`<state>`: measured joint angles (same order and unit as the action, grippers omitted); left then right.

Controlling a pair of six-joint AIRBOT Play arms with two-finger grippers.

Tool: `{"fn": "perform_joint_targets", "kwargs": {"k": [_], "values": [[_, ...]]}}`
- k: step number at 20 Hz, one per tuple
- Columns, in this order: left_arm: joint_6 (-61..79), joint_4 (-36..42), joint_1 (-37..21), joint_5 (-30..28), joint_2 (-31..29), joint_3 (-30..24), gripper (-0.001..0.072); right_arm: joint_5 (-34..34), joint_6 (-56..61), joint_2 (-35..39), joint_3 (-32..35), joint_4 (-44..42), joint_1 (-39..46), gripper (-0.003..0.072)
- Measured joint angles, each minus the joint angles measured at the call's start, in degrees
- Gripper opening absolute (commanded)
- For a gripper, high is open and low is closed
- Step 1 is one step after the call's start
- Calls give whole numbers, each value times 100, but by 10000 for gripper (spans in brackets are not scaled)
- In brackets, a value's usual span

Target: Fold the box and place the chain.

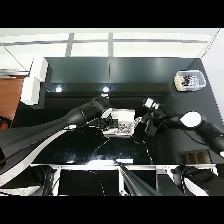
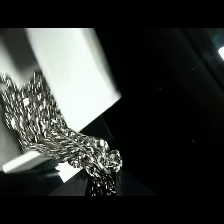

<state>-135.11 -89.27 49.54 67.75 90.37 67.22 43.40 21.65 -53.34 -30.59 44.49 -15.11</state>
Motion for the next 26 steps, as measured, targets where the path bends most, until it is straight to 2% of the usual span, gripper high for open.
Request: {"fn": "perform_joint_targets", "kwargs": {"k": [2,4,7,8,9,10,14,18,21,24,25,26], "values": [[0,0,-2,0,0,0,31,549,855,229,-382,68,157,16],[2,0,-2,0,0,0,31,935,1613,348,-671,-229,212,21],[2,2,-2,0,0,0,31,1123,2337,321,-872,-872,35,22],[0,2,-2,0,0,0,32,1123,2492,258,-903,-984,-79,48],[2,2,-2,0,0,-2,32,1117,2616,173,-929,-1073,-190,268],[2,0,0,0,0,0,31,1086,2732,68,-944,-1161,-291,383],[2,2,-2,0,0,-2,31,1174,3123,-81,-999,-817,-188,383],[2,2,-2,0,0,0,31,1703,3314,168,-1097,-133,723,383],[7,2,-2,-2,0,0,31,2131,3373,321,-1128,103,1405,383],[20,4,-2,0,0,0,32,2404,3390,382,-1130,192,1707,383],[39,9,0,15,0,15,49,2474,3392,389,-1132,203,1759,383],[48,11,-2,42,0,42,199,2538,3394,396,-1132,216,1794,383]]}}
